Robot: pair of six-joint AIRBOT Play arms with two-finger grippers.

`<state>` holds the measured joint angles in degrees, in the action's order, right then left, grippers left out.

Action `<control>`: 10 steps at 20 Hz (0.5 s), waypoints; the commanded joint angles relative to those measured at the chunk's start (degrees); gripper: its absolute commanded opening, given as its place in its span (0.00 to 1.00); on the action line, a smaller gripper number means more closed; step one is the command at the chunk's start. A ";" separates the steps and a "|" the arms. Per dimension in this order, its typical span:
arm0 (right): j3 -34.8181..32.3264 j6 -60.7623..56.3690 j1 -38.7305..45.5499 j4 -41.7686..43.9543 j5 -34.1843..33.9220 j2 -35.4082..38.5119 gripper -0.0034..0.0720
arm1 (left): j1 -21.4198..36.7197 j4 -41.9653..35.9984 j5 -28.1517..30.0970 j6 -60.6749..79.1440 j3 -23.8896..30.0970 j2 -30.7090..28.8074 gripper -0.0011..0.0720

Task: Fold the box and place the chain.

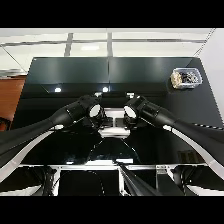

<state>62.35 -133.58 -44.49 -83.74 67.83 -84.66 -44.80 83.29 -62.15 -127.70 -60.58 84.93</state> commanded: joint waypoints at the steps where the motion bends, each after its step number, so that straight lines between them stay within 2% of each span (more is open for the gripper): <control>1: 0.04 0.13 -0.04 0.39 -0.11 -0.02 0.06 | 0.02 0.00 0.15 0.09 -0.04 0.02 0.05; 2: 0.04 0.11 -0.02 0.42 -0.11 0.00 0.07 | 0.02 0.00 0.15 0.09 -0.04 0.02 0.05; 4: 0.04 0.09 -0.02 0.66 -0.07 0.11 0.40 | 0.02 0.02 0.15 0.09 -0.04 0.02 0.05; 5: 0.04 0.09 -0.04 0.76 0.02 0.11 0.41 | 0.02 0.02 0.17 0.09 -0.04 0.02 0.05; 7: 0.04 0.09 -0.02 0.76 0.35 0.11 0.39 | 0.02 0.02 0.17 0.09 -0.04 0.02 0.05; 8: 0.04 0.09 0.00 0.74 0.61 0.11 0.14 | 0.02 0.02 0.15 0.07 -0.04 0.02 0.05; 9: 0.04 0.11 0.09 0.85 0.55 0.11 0.06 | 0.02 0.00 0.13 0.09 -0.04 0.02 0.05; 10: 0.04 0.13 0.09 1.07 0.35 0.11 0.06 | 0.02 0.00 0.13 0.09 -0.04 0.02 0.05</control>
